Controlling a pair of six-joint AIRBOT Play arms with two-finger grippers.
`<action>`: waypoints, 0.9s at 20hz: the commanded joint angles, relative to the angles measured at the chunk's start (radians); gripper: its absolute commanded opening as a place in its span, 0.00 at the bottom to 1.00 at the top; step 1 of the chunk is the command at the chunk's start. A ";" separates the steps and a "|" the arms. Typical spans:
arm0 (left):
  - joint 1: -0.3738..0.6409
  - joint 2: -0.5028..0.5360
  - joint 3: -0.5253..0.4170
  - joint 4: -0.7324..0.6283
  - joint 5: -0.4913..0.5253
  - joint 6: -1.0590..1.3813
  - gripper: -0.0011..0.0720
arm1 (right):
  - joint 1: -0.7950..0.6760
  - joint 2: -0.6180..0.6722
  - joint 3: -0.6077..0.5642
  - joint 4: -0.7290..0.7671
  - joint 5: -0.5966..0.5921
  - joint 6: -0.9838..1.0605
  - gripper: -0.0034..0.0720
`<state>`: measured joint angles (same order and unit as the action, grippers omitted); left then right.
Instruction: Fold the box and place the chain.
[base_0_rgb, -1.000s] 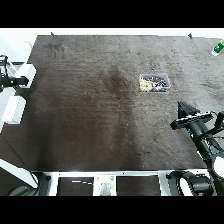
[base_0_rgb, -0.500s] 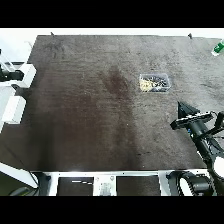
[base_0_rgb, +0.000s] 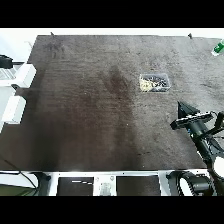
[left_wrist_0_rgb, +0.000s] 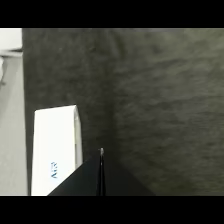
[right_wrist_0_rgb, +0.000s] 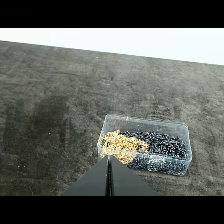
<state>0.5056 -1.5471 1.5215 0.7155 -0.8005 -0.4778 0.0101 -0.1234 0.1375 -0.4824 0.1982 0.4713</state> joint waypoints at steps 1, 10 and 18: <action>0.000 0.187 -0.211 -0.220 0.055 0.197 0.04 | 0.000 0.000 -0.001 0.000 0.000 0.000 0.06; 0.000 0.898 -0.965 -0.536 0.208 0.561 0.04 | 0.000 0.000 -0.001 0.000 0.000 0.000 0.06; -0.045 1.241 -1.232 -0.603 0.166 0.476 0.03 | 0.000 0.000 -0.001 0.000 0.000 0.000 0.06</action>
